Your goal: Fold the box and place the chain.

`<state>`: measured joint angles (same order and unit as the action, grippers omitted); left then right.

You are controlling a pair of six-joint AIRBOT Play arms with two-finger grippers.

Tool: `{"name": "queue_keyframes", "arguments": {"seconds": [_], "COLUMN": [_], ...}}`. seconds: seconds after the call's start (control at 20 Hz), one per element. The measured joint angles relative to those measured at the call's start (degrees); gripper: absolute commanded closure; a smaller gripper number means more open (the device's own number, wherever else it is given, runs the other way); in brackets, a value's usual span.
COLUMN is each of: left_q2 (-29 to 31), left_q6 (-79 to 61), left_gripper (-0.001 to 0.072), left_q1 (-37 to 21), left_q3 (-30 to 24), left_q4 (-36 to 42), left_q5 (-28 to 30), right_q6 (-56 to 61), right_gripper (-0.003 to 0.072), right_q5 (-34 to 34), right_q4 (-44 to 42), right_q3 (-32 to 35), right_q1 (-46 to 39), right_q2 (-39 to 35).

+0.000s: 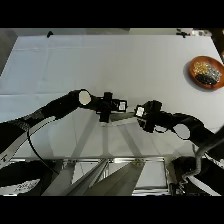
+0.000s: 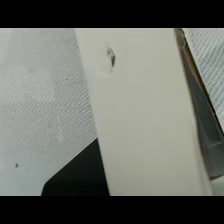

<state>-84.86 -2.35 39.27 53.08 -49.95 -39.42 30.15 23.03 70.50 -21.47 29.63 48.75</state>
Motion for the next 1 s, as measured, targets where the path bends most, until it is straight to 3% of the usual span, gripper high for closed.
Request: {"name": "queue_keyframes", "arguments": {"seconds": [0.4, 1.0], "left_q2": [0.02, 0.07], "left_q6": [-0.02, 0.04], "left_gripper": [0.0695, 0.0695], "left_q1": [0.02, 0.00], "left_q3": [0.00, -0.02], "left_q4": [0.02, 0.00], "left_q5": [-0.09, -0.04], "right_q6": [-1.79, -7.67], "right_gripper": [-0.0006, 0.0024], "right_q5": [3.08, -3.74], "right_q4": [-0.20, -0.35], "right_q3": [-0.02, -0.02], "right_q1": [0.00, 0.00], "right_q2": [0.61, 3.13]}}
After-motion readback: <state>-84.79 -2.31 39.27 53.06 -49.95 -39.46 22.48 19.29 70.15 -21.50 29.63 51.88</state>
